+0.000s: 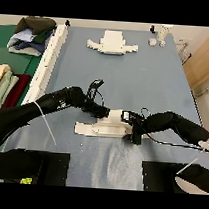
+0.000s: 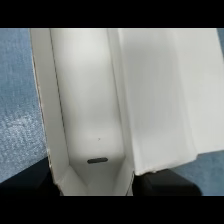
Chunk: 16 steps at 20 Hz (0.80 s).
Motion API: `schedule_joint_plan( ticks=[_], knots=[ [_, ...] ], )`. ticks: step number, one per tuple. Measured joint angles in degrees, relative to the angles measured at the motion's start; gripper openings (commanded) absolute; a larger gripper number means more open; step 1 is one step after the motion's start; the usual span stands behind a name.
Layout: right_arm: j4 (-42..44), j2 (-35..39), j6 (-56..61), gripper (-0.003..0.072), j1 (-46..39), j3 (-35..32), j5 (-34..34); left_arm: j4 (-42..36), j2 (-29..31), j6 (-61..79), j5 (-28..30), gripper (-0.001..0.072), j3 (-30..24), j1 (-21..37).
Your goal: Fold the box.
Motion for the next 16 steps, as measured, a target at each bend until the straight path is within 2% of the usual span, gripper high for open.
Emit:
schedule_joint_plan(
  ticks=[9,13,16],
  knots=[
    [-0.02,0.0,-0.09,0.0472,0.0,0.0,-0.02,-2.01,-0.85,2.43,-0.48,0.0012,1.03,0.07],
    [-0.07,0.0,-0.11,0.0472,0.0,0.0,-0.04,-3.45,4.55,7.89,-2.01,0.0012,3.69,1.11],
    [-0.07,0.0,-0.11,0.0472,0.0,0.0,-0.07,-3.06,10.67,13.07,-5.86,0.0012,4.72,2.1]
  ],
)
